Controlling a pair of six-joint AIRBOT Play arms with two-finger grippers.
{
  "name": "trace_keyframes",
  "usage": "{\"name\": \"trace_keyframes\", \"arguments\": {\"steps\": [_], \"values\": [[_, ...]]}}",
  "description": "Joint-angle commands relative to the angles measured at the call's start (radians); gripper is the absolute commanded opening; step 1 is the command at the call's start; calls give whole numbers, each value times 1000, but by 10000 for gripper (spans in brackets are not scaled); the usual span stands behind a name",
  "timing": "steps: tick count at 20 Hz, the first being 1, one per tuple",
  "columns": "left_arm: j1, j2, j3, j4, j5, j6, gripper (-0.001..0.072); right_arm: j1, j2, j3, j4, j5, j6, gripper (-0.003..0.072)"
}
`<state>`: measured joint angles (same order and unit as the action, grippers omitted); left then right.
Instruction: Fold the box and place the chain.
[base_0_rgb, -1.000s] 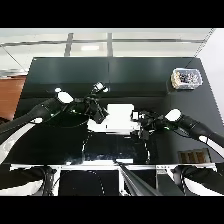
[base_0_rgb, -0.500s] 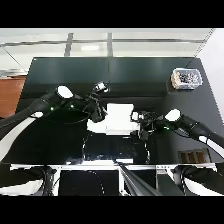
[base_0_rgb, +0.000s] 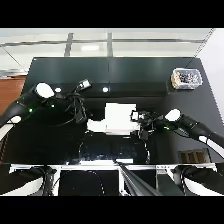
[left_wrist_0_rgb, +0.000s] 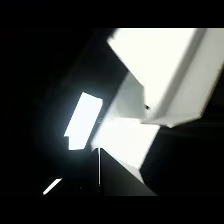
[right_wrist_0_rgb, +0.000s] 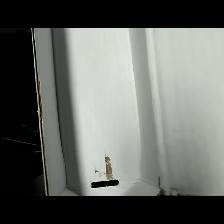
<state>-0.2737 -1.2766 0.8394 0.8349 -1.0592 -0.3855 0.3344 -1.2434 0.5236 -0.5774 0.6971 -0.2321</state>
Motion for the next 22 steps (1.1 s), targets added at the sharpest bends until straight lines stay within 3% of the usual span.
{"name": "trace_keyframes", "arguments": {"steps": [1, 2, 3, 4, 9, 13, 15, 17, 19, 22], "values": [[-18, 18, -87, -87, -14, 246, 75, 0, -1, 0, 0, 2, -1, 228], [-35, 17, -95, -85, 2, 318, 281, 0, -1, 0, 0, 2, -1, 228], [-53, 17, -101, -85, 42, 375, 544, 0, -1, 0, 0, 2, -1, 228], [-73, 16, -104, -84, 98, 414, 720, 0, -1, 0, 0, 2, -1, 228], [-174, 4, -104, -69, 274, 550, 718, 0, -1, 0, 0, 2, -1, 228], [-193, -48, -104, -68, 201, 549, 687, 0, -1, 0, 0, 2, -1, 228], [-198, -55, -104, -81, 186, 546, 530, 0, -1, 0, 0, 2, -1, 228], [-206, -56, -104, -142, 193, 546, 445, 0, -1, 0, 0, 2, -1, 228], [-213, -60, -104, -167, 194, 546, 256, 0, -1, 0, 0, 2, -1, 228], [-222, -63, -104, -174, 194, 533, 183, 0, -1, 0, 0, 2, -1, 228]]}}
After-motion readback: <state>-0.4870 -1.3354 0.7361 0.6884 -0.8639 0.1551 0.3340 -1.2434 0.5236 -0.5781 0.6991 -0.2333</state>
